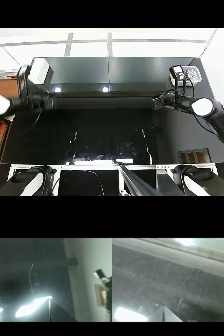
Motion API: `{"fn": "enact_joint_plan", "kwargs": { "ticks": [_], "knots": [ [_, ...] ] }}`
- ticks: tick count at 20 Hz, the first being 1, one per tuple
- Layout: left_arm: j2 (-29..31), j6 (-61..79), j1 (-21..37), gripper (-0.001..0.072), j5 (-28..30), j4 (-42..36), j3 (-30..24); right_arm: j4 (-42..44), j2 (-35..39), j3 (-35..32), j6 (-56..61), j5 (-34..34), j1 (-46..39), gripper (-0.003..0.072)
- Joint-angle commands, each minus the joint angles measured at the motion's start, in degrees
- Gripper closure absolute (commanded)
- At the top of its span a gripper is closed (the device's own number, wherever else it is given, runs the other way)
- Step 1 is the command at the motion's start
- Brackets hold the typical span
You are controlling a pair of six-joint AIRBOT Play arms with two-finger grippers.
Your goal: Fold the box and place the chain.
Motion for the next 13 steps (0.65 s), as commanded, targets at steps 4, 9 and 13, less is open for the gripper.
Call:
{"fn": "enact_joint_plan", "kwargs": {
  "ticks": [4,9,13],
  "knots": [
    [12.4,1.6,2.0,0.0684,1.7,2.9,-11.1,-1.5,-0.1,-0.9,0.0,-2.1,0.3,0.0681],
    [12.4,1.6,1.9,0.0684,1.7,2.7,-11.1,-1.5,-0.1,-0.9,0.0,-2.1,0.3,0.0681],
    [12.2,1.6,1.9,0.0684,1.7,2.8,-11.1,-1.5,-0.1,-0.9,0.0,-2.1,0.3,0.0681]
  ]
}}
